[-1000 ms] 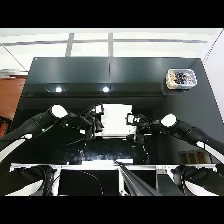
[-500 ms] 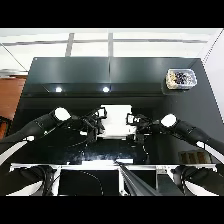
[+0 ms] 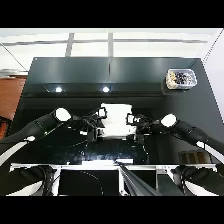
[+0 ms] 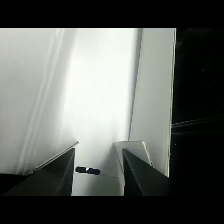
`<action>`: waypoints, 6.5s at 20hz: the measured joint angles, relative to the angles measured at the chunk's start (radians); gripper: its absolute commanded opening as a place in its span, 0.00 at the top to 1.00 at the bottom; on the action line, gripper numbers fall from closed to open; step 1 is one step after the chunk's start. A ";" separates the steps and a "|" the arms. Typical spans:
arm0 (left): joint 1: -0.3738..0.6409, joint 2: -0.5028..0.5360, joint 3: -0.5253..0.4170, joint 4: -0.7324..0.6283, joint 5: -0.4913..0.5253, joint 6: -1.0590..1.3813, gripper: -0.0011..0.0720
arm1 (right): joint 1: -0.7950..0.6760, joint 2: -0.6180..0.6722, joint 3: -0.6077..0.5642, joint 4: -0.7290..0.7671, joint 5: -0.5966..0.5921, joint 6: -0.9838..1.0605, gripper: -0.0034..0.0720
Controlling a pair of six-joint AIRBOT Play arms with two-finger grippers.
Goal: Fold the box and place the chain.
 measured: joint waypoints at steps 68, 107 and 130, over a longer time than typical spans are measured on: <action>0.056 0.061 0.065 0.183 -0.130 -1.331 0.15 | 0.000 0.000 0.000 0.000 0.000 0.000 0.33; -0.288 -0.190 0.409 0.795 -0.274 -2.233 0.70 | 0.000 0.000 0.000 0.000 0.000 0.000 0.33; -0.288 -0.192 0.414 0.806 -0.331 -2.248 0.36 | 0.000 0.000 0.001 0.001 0.000 0.000 0.33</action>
